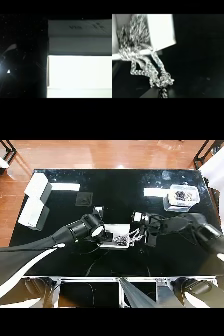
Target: Fold the box and place the chain.
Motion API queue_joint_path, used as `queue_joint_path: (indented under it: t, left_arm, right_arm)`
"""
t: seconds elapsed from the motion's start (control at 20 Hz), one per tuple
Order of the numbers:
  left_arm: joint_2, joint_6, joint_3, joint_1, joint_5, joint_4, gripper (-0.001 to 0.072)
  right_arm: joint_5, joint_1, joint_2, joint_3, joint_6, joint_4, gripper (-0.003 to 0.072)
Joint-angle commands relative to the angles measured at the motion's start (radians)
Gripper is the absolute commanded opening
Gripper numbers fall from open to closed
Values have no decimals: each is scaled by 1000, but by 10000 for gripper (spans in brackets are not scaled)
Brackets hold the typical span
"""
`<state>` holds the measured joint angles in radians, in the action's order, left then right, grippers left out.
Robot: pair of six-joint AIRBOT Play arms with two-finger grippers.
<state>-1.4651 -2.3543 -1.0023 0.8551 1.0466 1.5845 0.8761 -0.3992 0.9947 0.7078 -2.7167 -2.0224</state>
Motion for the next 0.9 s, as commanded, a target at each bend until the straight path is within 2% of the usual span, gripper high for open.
queue_joint_path:
  t: [0.0,0.15,0.3,0.55,0.85]
  left_arm:
    - [-1,1,0,0,3,0,23]
    - [-1,1,0,0,3,0,23]
    - [-1,1,0,0,4,0,23]
    - [-1,1,0,0,6,0,23]
    - [-1,1,0,0,6,0,23]
  right_arm:
    - [74,0,-141,42,198,3,20]
    - [175,0,-198,130,261,-76,20]
    - [224,0,-211,236,289,-185,20]
    - [226,0,-211,396,348,-304,20]
    - [204,0,-208,460,410,-362,20]
